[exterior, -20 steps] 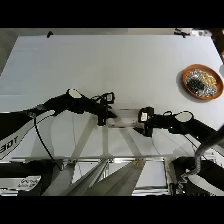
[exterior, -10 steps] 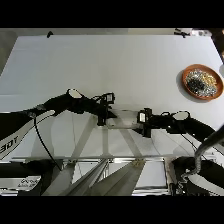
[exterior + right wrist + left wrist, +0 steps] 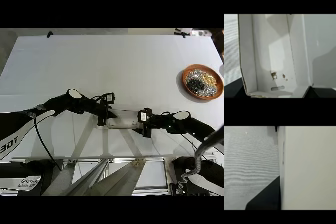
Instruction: Fold the box and place the chain.
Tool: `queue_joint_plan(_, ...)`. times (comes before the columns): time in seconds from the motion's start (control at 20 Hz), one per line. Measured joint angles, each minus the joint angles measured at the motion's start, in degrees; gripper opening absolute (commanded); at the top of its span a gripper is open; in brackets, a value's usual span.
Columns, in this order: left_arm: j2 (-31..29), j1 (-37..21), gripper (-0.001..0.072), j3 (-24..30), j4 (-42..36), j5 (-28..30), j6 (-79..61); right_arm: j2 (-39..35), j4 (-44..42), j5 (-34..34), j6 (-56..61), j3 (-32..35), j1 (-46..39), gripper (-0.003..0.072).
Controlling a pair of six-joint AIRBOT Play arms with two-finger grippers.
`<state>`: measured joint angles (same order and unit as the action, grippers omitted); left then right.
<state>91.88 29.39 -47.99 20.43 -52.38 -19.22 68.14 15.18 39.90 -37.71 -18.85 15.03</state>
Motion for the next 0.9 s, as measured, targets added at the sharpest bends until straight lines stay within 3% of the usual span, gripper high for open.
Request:
queue_joint_plan(0.5, 0.0, 0.0, 0.0012, 0.0, 0.1, 0.0, 0.0, 0.3, -3.0, 4.3, -2.7, -0.4, -2.6, 0.072)
queue_joint_plan(0.75, 0.0, 0.0, 0.0012, 0.0, 0.2, -0.3, -0.1, 0.3, -0.7, 6.3, -2.1, -0.4, -2.6, 0.072)
queue_joint_plan(0.9, 0.0, 0.0, 0.0012, 0.0, 0.2, -0.3, -0.1, 0.3, 0.2, 6.7, -1.6, -0.4, -2.6, 0.0674)
